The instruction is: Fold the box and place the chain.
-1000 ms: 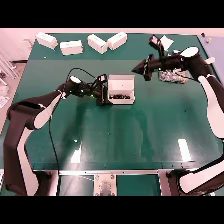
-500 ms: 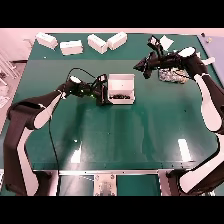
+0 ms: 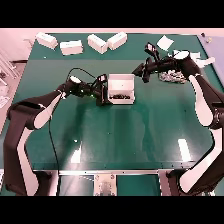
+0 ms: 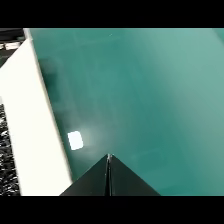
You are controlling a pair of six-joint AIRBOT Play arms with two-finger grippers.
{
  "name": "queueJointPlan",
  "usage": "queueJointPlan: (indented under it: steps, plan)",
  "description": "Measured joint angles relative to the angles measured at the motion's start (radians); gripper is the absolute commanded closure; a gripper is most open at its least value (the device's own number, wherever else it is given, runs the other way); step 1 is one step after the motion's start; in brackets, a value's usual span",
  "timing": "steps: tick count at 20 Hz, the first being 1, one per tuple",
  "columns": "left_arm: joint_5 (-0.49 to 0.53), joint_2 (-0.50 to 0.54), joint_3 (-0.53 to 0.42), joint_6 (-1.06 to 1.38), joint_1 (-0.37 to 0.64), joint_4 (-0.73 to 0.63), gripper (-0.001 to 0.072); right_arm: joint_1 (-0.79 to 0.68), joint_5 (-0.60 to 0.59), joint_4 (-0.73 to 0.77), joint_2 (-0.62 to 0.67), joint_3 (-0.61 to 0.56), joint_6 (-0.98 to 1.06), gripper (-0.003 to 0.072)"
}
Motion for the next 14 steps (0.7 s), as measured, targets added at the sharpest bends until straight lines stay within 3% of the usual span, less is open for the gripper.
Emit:
queueJointPlan:
  steps: [14]
  plan:
    - [0.0,0.0,0.0,0.0,0.0,0.0,0.0148,0.037,0.359,-0.025,0.055,0.017,0.087,0.068]
